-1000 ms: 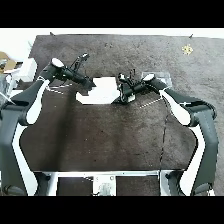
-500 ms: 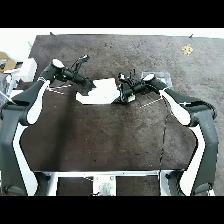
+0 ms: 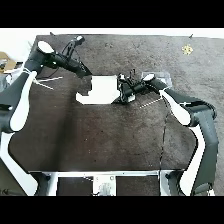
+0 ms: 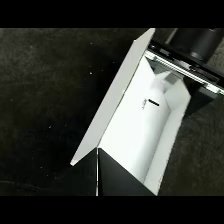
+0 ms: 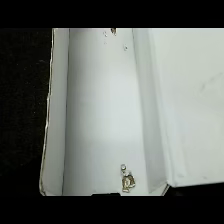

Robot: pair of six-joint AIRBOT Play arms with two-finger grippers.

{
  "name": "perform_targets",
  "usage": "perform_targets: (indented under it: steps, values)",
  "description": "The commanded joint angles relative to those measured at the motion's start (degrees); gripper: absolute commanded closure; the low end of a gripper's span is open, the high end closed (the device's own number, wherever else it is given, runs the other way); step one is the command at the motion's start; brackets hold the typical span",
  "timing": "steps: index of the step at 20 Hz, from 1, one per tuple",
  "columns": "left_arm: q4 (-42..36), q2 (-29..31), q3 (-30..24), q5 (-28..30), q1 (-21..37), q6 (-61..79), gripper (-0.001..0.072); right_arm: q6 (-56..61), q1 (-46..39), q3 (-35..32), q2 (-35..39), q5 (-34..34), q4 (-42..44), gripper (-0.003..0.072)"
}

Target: Fold the box and place the chain.

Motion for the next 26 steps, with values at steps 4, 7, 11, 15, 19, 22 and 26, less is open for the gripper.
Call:
perform_targets:
  steps: [4,7,11,15,19,22,26]
  values:
    - [2.1,4.4,-0.6,-0.9,0.1,9.1,0.0707,0.1,0.0,0.0,0.0,0.0,0.0,0.0249]
    - [-2.7,7.4,-8.0,5.4,0.1,13.4,0.0707,0.1,0.0,0.0,0.0,0.0,0.0,0.0249]
    - [-1.3,9.8,-19.3,10.2,0.1,14.9,0.0702,0.1,0.0,0.0,0.0,0.0,0.1,0.0249]
    - [3.3,8.7,-25.4,10.3,0.1,19.8,0.0045,0.1,0.0,0.0,0.0,0.0,0.0,0.025]
    - [5.1,8.2,-26.7,10.9,0.1,26.3,0.0043,0.1,0.0,0.0,0.0,0.0,0.0,0.025]
    - [5.2,8.2,-26.6,11.0,0.1,31.0,0.0043,0.1,0.0,0.0,0.0,0.0,0.0,0.025]
    - [10.5,6.9,-25.0,9.8,0.1,28.8,0.0064,0.1,0.0,0.0,0.0,0.0,0.0,0.0249]
